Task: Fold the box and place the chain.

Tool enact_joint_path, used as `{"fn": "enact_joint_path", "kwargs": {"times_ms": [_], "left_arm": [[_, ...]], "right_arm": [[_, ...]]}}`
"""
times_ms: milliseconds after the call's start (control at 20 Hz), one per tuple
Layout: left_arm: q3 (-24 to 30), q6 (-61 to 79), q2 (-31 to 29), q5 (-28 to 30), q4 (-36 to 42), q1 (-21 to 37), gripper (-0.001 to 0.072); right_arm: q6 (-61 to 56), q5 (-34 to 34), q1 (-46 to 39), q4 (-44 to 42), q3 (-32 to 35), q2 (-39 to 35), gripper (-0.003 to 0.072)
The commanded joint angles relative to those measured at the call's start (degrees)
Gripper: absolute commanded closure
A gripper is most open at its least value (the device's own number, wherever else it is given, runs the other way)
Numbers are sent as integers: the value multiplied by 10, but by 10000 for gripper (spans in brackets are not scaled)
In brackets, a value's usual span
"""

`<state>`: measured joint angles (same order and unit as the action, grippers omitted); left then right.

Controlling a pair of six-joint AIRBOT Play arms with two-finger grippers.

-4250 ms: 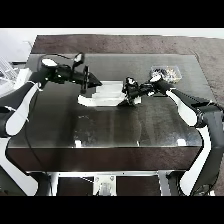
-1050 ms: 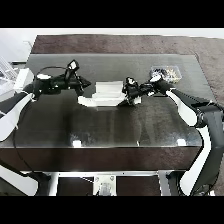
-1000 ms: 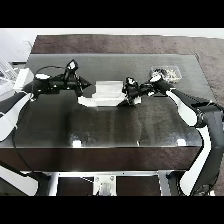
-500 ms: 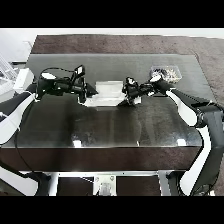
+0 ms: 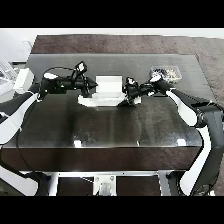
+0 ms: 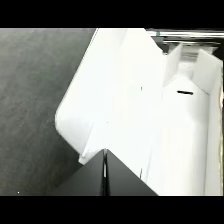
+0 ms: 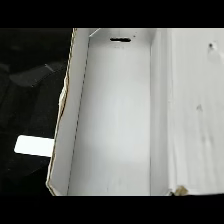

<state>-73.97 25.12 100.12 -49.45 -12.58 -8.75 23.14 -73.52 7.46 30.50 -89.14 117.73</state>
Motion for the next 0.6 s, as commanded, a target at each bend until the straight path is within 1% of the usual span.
{"fn": "enact_joint_path", "kwargs": {"times_ms": [0, 550], "left_arm": [[-1, 9, 10, 19, 12, 0, 690], [0, 4, 43, 2, 16, -4, 690]], "right_arm": [[0, 0, 0, 0, 0, 0, 100], [0, 0, 0, 0, 0, 0, 100]]}}
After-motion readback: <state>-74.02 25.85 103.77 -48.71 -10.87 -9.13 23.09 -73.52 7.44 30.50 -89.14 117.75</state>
